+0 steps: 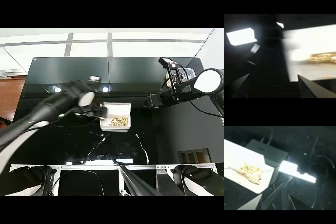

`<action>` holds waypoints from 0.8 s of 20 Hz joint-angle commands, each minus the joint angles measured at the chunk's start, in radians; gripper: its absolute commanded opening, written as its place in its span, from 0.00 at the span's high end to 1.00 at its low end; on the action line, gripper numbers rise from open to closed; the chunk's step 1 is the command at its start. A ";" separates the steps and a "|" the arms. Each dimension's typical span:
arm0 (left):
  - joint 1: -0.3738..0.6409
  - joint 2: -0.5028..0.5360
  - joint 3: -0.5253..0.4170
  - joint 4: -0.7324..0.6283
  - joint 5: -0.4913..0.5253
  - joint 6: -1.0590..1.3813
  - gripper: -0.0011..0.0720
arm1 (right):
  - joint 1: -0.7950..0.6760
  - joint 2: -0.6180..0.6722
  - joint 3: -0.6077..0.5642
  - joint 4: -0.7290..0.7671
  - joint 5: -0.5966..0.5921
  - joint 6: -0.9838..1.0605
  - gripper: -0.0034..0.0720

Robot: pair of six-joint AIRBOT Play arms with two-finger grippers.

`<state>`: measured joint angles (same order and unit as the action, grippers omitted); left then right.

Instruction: Fold the box and place the chain.

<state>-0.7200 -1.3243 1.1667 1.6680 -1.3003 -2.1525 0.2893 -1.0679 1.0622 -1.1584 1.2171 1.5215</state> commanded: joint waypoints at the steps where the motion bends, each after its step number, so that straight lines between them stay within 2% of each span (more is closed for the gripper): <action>1: 0.129 0.195 -0.183 0.101 -0.024 0.013 0.03 | -0.001 0.000 -0.001 -0.029 -0.034 0.000 0.45; 2: 0.207 0.254 -0.277 0.039 0.022 0.017 0.04 | -0.001 0.000 -0.001 -0.029 -0.050 0.000 0.45; 3: 0.288 0.297 -0.362 -0.085 0.080 0.042 0.04 | 0.000 0.000 -0.001 -0.027 -0.063 0.001 0.45; 4: 0.370 0.322 -0.440 -0.311 0.149 0.165 0.06 | -0.001 0.000 -0.001 -0.019 -0.073 0.002 0.45; 6: 0.458 0.312 -0.528 -0.816 0.204 0.727 0.06 | 0.000 0.000 -0.001 -0.019 -0.089 0.002 0.45; 7: 0.467 0.299 -0.543 -0.962 0.205 0.979 0.06 | 0.000 0.000 -0.001 -0.019 -0.096 0.002 0.45; 8: 0.463 0.283 -0.546 -1.040 0.202 1.204 0.06 | 0.000 0.000 -0.001 -0.019 -0.101 0.001 0.45; 10: 0.444 0.257 -0.546 -1.056 0.220 1.483 0.06 | -0.001 0.000 -0.001 -0.023 -0.099 0.001 0.45; 12: 0.417 0.225 -0.546 -1.044 0.298 1.599 0.01 | 0.000 0.000 -0.001 -0.022 -0.107 0.001 0.45; 16: 0.399 0.183 -0.547 -1.036 0.405 1.992 0.01 | 0.000 0.000 -0.001 -0.023 -0.127 0.001 0.45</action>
